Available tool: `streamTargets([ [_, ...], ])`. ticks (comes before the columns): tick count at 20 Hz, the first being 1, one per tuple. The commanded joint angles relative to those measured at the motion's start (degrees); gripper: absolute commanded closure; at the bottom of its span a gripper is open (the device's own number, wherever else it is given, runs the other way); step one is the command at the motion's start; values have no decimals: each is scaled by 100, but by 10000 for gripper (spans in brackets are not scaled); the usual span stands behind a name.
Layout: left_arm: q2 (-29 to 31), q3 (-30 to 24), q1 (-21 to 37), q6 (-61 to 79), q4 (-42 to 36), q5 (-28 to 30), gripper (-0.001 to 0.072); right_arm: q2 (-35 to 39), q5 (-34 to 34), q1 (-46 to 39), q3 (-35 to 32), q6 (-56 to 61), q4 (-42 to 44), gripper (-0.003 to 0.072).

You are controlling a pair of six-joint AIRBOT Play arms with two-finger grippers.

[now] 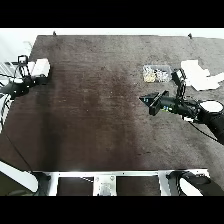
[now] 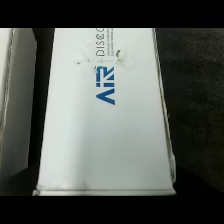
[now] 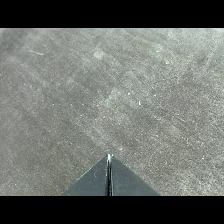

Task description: Fold the box and place the chain.

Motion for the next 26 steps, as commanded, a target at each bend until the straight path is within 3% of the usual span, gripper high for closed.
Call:
streamTargets([
  [1, -81, 79, -20, -72, -76, -116, 690, -2, 2, 7, -2, 2, 2, 674],
  [9, -81, 74, -20, -79, -68, -192, 685, 0, 26, 7, -2, 20, 4, 674],
  [10, -81, 76, -20, -144, -81, -232, 521, 0, 28, 7, -2, 22, 4, 673],
  [11, -81, 76, -22, -293, -107, -291, 402, 4, 28, 7, -2, 81, 4, 673],
  [14, -76, 81, -17, -590, -122, -337, 321, 17, 173, 4, 4, 254, 2, 673],
  [15, -74, 81, -20, -623, -118, -341, 198, 22, 232, 4, 4, 254, 0, 673],
  [17, -76, 83, -17, -621, -118, -326, 44, 31, 286, 4, 4, 254, 2, 673],
  [19, -76, 87, -20, -616, -98, -328, 43, 31, 282, 2, 4, 251, 4, 658],
  [20, -76, 87, -17, -614, -66, -302, 41, 31, 282, 0, 4, 251, 4, 556],
  [21, -74, 87, -17, -612, -20, -278, -11, 37, 282, 0, 4, 251, 2, 452],
  [23, -44, 90, 7, -610, 4, -310, -11, 39, 282, -2, 4, 251, 2, 368],
  [25, 61, 87, 4, -610, 157, -354, -11, 39, 284, -2, 4, 254, 4, 352],
  [26, 138, 90, 4, -612, 197, -354, -11, 42, 284, -2, 7, 251, 4, 266],
])
